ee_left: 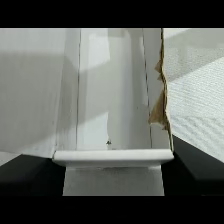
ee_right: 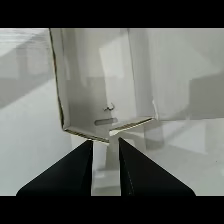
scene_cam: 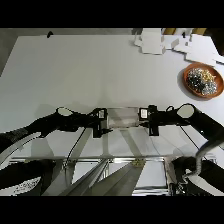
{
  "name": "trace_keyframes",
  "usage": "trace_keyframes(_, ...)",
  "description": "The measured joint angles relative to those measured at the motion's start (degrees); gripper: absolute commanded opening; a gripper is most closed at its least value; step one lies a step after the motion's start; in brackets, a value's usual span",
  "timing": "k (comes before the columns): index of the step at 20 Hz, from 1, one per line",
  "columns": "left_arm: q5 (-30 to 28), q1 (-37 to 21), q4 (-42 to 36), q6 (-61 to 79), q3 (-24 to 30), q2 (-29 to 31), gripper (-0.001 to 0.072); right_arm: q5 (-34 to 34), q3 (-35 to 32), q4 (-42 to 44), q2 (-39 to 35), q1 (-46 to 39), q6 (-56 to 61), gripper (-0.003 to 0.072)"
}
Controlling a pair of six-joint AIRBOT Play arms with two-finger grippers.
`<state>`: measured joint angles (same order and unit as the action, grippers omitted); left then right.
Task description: Fold the box and place the chain.
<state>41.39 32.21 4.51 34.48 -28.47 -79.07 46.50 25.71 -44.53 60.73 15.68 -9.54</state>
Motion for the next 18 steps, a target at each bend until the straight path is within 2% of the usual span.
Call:
trace_keyframes(13,0.0,0.0,0.1,0.0,0.0,0.0,0.0211,1.0,0.0,10.3,2.5,0.8,-4.1,0.0182)
trace_keyframes(15,0.0,0.0,0.2,0.1,0.0,0.0,0.0211,1.1,0.0,11.1,3.3,1.8,-4.7,0.0313)
trace_keyframes(16,0.0,0.0,0.2,0.1,0.0,0.0,0.0211,1.0,0.0,11.4,3.7,2.3,-4.9,0.0318)
trace_keyframes(17,0.0,0.0,0.2,0.1,0.0,0.0,0.0211,0.7,0.0,11.6,4.1,2.6,-5.1,0.0353)
trace_keyframes(18,0.0,0.0,0.2,0.1,0.0,0.0,0.0211,0.5,0.0,11.8,4.4,2.9,-5.1,0.0442)
